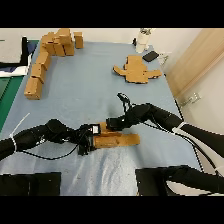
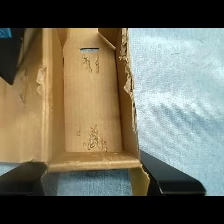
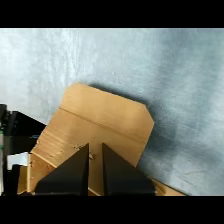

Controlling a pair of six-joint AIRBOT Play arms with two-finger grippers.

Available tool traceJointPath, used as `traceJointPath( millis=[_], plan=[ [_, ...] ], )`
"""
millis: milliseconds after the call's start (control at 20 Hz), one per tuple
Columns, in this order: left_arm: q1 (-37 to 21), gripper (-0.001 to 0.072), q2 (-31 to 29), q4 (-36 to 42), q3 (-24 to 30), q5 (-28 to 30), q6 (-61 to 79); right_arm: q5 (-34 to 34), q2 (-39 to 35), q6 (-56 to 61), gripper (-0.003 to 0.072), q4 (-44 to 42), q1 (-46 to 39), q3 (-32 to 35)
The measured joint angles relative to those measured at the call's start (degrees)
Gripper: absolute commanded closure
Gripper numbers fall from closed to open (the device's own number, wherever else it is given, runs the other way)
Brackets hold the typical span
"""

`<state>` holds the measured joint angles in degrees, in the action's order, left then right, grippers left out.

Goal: Fold the box.

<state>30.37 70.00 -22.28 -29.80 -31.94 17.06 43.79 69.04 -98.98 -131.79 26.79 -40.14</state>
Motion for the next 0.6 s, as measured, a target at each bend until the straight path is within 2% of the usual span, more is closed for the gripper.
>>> traceJointPath(
  millis=[350, 550, 600],
  plan=[
    [0.0, 0.0183, 0.0, 0.0, 0.0, 0.0, 0.0, 1.4, 2.1, -6.6, 0.0549, 0.9, -0.1, -1.0],
    [0.0, 0.0183, 0.0, 0.0, 0.0, 0.0, 0.0, 9.9, -1.0, -10.1, 0.0542, 7.5, -1.1, -6.4],
    [0.0, 0.0183, 0.0, 0.0, 0.0, 0.0, 0.0, 13.3, -2.3, -11.0, 0.051, 10.1, -1.2, -7.8]
  ],
)
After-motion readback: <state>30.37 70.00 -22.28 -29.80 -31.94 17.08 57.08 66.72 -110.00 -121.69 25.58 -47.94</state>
